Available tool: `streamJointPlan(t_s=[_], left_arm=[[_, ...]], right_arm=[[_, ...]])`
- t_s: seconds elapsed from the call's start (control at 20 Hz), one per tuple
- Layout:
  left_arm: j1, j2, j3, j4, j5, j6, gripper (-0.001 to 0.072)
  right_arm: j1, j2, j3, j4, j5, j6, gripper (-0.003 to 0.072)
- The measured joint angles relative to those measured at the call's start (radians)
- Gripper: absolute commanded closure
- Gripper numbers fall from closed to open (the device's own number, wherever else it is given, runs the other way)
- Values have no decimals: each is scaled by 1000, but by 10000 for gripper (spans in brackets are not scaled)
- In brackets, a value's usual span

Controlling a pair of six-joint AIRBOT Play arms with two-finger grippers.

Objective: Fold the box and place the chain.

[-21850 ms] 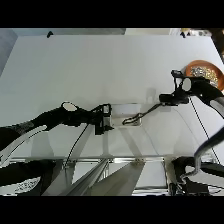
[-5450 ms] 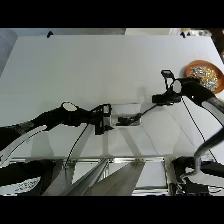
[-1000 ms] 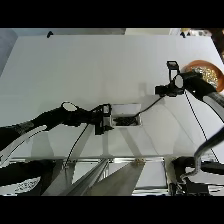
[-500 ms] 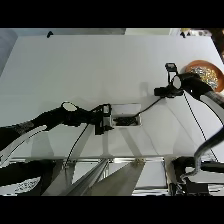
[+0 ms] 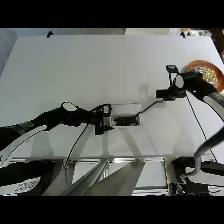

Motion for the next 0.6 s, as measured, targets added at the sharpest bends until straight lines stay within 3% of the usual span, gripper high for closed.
streamJointPlan(t_s=[0.3,0.6], left_arm=[[0,0,0,0,0,0,575],[0,0,0,0,0,0,575]], right_arm=[[0,174,-2,40,125,-107,668],[0,435,-41,285,242,-264,668]])
